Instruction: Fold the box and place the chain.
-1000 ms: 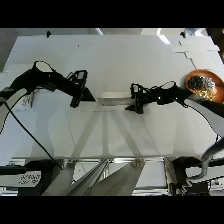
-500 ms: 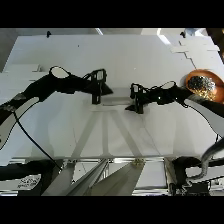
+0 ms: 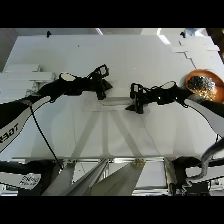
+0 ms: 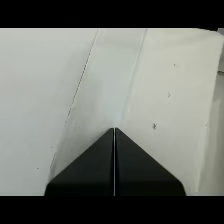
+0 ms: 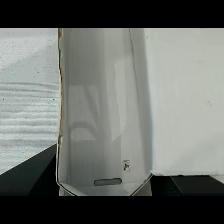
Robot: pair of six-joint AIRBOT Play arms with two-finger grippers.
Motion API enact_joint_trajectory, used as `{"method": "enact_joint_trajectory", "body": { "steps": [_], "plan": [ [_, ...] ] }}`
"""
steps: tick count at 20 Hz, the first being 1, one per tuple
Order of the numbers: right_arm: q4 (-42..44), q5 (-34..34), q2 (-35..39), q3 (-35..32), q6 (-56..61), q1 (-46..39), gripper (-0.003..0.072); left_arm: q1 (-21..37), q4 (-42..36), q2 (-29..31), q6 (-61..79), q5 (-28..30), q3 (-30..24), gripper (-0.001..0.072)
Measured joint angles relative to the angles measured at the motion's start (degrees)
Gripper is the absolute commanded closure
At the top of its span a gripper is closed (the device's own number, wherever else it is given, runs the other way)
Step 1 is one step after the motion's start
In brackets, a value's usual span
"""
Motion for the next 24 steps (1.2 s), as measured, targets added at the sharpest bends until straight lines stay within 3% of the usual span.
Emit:
{"method": "enact_joint_trajectory", "body": {
  "steps": [6,7,9,10,14,16,24],
  "plan": [
    [-0.1,-0.1,0.0,0.0,-0.1,0.0,0.0309,7.5,2.1,3.2,0.2,-11.8,0.0,0.0695],
    [-0.1,-0.1,0.0,0.0,-0.1,0.0,0.0309,9.1,3.3,3.8,0.2,-14.5,0.0,0.0655],
    [-0.1,-0.1,0.0,0.0,-0.1,0.0,0.0309,11.9,7.1,4.8,0.2,-19.5,0.0,0.0330],
    [-0.1,-0.1,0.0,0.0,-0.1,0.0,0.0309,12.8,9.6,5.0,0.2,-21.5,0.0,0.0294],
    [-0.1,0.0,0.0,0.0,-0.1,0.0,0.0309,14.1,19.1,4.7,0.2,-25.4,-0.1,0.0279],
    [-0.1,0.0,0.0,0.0,-0.1,0.0,0.0309,13.6,21.6,3.8,0.6,-25.5,-0.2,0.0190],
    [-0.1,0.0,0.0,0.0,-0.1,0.0,0.0309,8.0,24.9,-1.4,3.5,-25.1,-0.3,0.0196]
  ]
}}
